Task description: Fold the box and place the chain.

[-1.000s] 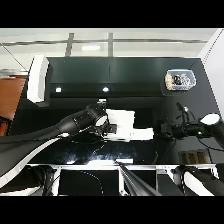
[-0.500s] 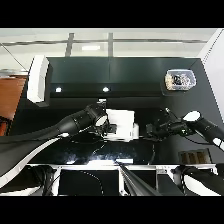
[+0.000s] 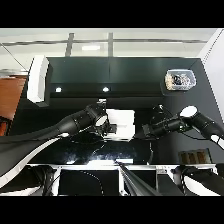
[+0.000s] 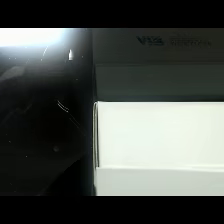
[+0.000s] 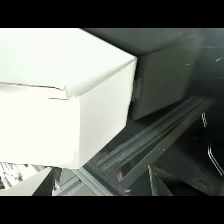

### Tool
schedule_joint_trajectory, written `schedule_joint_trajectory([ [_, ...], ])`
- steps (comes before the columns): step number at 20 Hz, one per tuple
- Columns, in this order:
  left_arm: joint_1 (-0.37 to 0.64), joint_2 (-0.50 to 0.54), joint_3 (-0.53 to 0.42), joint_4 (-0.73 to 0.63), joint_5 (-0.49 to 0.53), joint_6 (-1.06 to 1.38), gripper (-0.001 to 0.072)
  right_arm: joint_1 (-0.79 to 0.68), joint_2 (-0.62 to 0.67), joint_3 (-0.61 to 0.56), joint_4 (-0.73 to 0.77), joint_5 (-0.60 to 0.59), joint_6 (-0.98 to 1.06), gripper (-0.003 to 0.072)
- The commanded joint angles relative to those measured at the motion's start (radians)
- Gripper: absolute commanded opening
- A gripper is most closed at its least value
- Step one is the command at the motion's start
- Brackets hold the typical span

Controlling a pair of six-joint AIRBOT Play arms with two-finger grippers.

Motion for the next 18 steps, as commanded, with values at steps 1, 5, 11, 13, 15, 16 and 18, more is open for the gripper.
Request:
schedule_joint_trajectory([
  [1,0.000,0.000,0.001,0.000,0.000,0.002,0.0028,0.040,-0.001,0.023,0.008,-0.037,0.011,0.0653],
  [5,0.000,0.000,0.001,0.000,0.000,0.002,0.0028,0.040,-0.001,0.039,0.011,-0.053,0.016,0.0643],
  [11,0.000,0.000,0.001,0.000,-0.001,0.002,0.0028,0.040,-0.001,0.100,0.012,-0.048,0.021,0.0644],
  [13,0.000,0.000,0.001,0.000,-0.001,0.002,0.0028,0.054,-0.001,0.100,-0.011,-0.062,0.064,0.0644],
  [15,0.000,0.000,0.001,0.000,-0.001,0.002,0.0028,0.100,-0.001,0.100,-0.067,-0.105,0.135,0.0643],
  [16,0.000,0.000,0.001,0.000,-0.001,0.002,0.0028,0.130,-0.001,0.100,-0.087,-0.134,0.160,0.0641],
  [18,0.000,0.000,0.001,0.000,0.000,0.002,0.0028,0.194,-0.001,0.104,-0.099,-0.182,0.190,0.0565],
])
